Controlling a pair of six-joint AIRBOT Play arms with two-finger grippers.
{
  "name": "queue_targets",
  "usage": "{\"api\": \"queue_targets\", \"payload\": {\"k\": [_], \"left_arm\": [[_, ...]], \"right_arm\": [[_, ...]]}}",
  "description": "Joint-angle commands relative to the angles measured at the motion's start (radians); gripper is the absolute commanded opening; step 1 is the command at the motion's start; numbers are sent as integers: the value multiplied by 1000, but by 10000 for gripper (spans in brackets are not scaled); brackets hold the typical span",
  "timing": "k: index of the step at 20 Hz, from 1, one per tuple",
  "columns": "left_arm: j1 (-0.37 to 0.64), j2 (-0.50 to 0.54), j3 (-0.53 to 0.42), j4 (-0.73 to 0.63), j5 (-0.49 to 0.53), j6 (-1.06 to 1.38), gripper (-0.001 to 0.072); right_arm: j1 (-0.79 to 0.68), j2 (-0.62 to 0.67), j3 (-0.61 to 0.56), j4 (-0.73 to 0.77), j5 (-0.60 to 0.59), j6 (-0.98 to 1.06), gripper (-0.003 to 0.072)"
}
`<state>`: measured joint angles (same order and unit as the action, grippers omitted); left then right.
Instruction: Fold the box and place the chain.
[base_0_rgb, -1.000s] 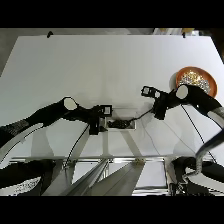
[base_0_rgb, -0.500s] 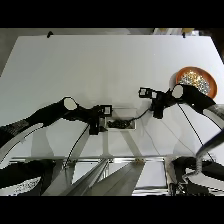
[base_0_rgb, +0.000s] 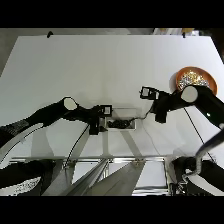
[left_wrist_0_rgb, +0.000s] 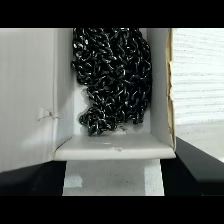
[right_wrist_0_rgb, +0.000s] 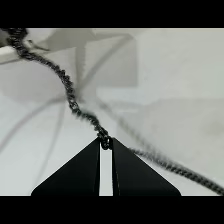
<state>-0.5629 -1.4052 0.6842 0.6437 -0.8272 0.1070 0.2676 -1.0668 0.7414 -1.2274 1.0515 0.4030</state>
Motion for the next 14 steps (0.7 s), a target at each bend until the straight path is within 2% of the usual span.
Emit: {"api": "queue_targets", "payload": {"k": [1,6,14], "left_arm": [[0,0,0,0,0,0,109],[0,0,0,0,0,0,109],[0,0,0,0,0,0,109]], "right_arm": [[91,154,1,76,47,76,17],[233,252,2,238,-69,143,18],[343,260,2,425,-299,143,18]]}}
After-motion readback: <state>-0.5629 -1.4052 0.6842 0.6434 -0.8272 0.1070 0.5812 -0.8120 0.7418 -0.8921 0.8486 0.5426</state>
